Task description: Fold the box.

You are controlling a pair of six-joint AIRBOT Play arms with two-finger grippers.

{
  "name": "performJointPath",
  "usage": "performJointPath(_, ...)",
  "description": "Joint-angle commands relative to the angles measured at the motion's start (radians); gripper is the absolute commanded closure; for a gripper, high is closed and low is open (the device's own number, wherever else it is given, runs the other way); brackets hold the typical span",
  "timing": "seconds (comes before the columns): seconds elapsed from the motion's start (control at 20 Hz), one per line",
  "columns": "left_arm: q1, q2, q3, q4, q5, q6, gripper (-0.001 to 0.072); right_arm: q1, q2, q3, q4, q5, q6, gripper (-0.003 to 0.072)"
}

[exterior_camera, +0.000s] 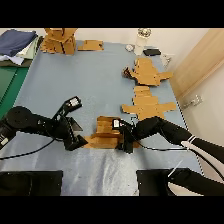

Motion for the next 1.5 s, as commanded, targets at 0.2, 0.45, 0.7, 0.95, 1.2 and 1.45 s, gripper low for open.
performJointPath(0.2, -0.071, -0.125, -0.091, -0.025, 0.152, 0.544, 0.0005, 0.0, 0.0, 0.0, 0.0, 0.0, 0.0, 0.0171)
performJointPath(0.45, -0.069, -0.237, -0.106, -0.143, 0.246, 0.682, 0.0005, 0.0, 0.0, 0.0, 0.0, 0.0, 0.0, 0.0171)
performJointPath(0.7, -0.069, -0.289, -0.104, -0.214, 0.291, 0.741, 0.0005, 0.0, 0.0, 0.0, 0.0, 0.0, 0.0, 0.0171)
performJointPath(0.95, -0.072, -0.307, -0.103, -0.32, 0.298, 0.813, 0.0069, 0.0, 0.0, 0.0, 0.0, 0.0, 0.0, 0.0171)
performJointPath(1.2, -0.074, -0.321, -0.098, -0.32, 0.3, 0.816, 0.0543, 0.0, 0.0, 0.0, 0.0, 0.0, 0.0, 0.017)
performJointPath(1.45, -0.085, -0.334, -0.098, -0.353, 0.3, 0.817, 0.0544, 0.0, 0.0, 0.0, 0.0, 0.0, 0.0, 0.0171)
